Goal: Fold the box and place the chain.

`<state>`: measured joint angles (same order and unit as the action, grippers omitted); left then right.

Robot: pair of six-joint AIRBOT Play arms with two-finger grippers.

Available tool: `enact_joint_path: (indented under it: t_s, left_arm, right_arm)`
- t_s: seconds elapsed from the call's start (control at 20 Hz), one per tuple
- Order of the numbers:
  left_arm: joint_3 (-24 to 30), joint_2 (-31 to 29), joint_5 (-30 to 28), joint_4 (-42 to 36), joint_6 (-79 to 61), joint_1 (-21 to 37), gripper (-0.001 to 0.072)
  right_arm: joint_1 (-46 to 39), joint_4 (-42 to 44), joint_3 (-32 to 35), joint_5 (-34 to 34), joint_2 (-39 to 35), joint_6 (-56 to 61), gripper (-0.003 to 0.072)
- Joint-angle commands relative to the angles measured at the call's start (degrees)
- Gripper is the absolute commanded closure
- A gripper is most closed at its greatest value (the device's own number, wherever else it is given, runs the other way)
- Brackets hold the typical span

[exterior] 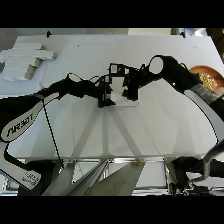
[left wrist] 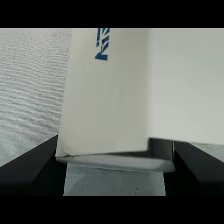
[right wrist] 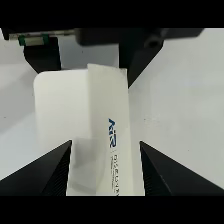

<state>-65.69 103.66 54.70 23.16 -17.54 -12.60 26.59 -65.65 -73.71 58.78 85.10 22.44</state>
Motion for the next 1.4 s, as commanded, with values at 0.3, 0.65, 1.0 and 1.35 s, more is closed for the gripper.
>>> enact_joint_path:
  t_s: [0.3,0.65,1.0,1.35]
  left_arm:
    - [0.0,0.0,0.0,0.0,0.0,0.0,0.0433]
    - [0.0,0.0,0.0,0.0,0.0,0.0,0.0433]
    - [0.0,0.0,0.0,0.0,0.0,0.0,0.0433]
    - [0.0,0.0,0.0,0.0,0.0,0.0,0.0433]
  right_arm:
    - [0.1,0.1,11.3,-7.0,-3.3,0.0,0.0232]
    - [0.1,0.1,13.0,-17.6,-3.7,0.2,0.0232]
    - [0.1,0.2,13.8,-11.5,-4.4,0.2,0.0311]
    - [0.1,0.1,18.6,-14.8,-4.6,1.2,0.0311]
